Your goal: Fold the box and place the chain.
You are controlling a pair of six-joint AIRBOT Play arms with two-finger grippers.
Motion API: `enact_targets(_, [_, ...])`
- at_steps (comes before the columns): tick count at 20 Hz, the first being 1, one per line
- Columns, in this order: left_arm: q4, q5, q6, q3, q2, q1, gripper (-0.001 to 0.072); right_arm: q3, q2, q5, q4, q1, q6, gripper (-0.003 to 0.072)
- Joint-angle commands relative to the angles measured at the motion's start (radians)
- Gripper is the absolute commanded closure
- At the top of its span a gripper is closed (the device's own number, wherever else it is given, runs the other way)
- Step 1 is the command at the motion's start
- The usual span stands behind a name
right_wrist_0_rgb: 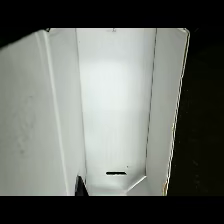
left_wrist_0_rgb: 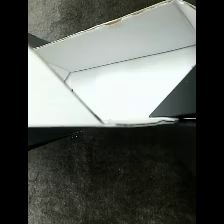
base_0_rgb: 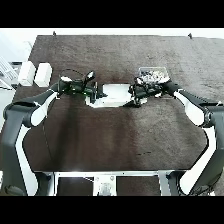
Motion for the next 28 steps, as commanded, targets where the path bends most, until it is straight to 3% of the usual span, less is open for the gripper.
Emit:
enact_targets(1, [0.0,0.0,0.0,0.0,0.0,0.001,0.0688,0.006,-0.007,0.022,0.007,-0.004,0.005,-0.0011])
enact_targets(28, [0.0,0.0,0.0,0.0,0.0,0.001,0.0687,0.076,-0.051,0.041,-0.013,-0.002,-0.024,-0.0008])
